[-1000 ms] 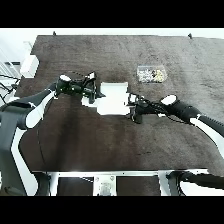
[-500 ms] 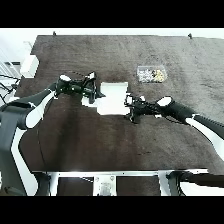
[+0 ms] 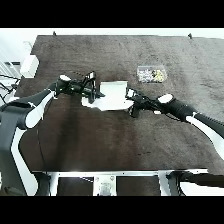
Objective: Fold the box and place the chain.
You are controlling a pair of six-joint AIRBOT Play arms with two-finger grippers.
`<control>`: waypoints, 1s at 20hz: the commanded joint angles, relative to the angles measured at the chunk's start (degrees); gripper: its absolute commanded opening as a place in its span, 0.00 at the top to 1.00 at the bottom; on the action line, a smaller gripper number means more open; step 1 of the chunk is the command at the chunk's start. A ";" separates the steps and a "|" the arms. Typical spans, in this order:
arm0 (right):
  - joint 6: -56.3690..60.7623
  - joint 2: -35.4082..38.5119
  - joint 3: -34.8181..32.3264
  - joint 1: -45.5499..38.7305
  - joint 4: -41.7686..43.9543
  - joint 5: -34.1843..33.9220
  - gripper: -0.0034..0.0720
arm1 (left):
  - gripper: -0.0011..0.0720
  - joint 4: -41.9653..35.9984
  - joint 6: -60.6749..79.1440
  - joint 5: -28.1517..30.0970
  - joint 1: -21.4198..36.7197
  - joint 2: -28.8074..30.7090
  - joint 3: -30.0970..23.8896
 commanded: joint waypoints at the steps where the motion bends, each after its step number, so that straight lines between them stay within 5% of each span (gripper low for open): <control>1: 0.17 0.26 1.46 -0.09 2.40 -0.07 0.11 | 0.95 0.02 0.00 -0.11 0.00 0.00 -0.02; 13: -5.03 -2.80 5.20 -3.65 2.32 1.07 0.11 | 0.95 0.07 0.00 -0.13 0.02 0.00 -0.02; 20: -6.19 -4.87 8.07 -5.86 2.36 7.85 0.11 | 0.95 0.09 0.00 -0.11 0.00 0.00 -0.02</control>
